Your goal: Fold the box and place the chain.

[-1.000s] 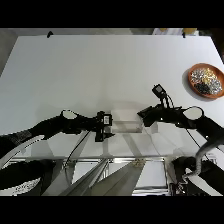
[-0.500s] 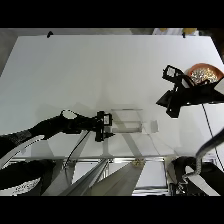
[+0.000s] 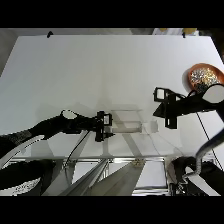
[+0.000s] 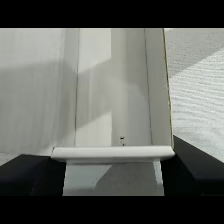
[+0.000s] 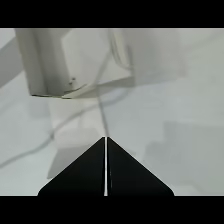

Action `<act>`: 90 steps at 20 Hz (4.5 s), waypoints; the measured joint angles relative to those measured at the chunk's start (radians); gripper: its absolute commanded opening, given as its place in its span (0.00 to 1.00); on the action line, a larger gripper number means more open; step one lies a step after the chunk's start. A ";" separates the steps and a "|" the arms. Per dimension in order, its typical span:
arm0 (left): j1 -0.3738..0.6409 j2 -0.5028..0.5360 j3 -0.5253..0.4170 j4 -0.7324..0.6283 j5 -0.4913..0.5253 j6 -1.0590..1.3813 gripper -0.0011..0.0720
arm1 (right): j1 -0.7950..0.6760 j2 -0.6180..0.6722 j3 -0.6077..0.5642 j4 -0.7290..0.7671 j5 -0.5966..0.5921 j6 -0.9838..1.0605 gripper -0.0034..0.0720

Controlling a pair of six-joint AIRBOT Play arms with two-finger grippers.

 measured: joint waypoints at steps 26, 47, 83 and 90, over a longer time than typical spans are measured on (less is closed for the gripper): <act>0.000 0.000 0.000 0.000 0.000 0.000 0.39 | 0.103 -0.118 -0.209 0.245 -0.235 -0.336 0.15; 0.000 0.000 0.000 0.000 0.000 0.000 0.39 | 0.154 -0.052 -0.210 0.176 -0.233 -0.048 0.07; 0.000 0.000 0.000 0.000 0.000 0.000 0.39 | 0.005 -0.223 -0.106 0.003 -0.095 1.136 0.18; 0.000 0.000 0.000 0.000 0.000 0.000 0.39 | 0.005 -0.098 -0.107 0.080 -0.083 1.103 0.31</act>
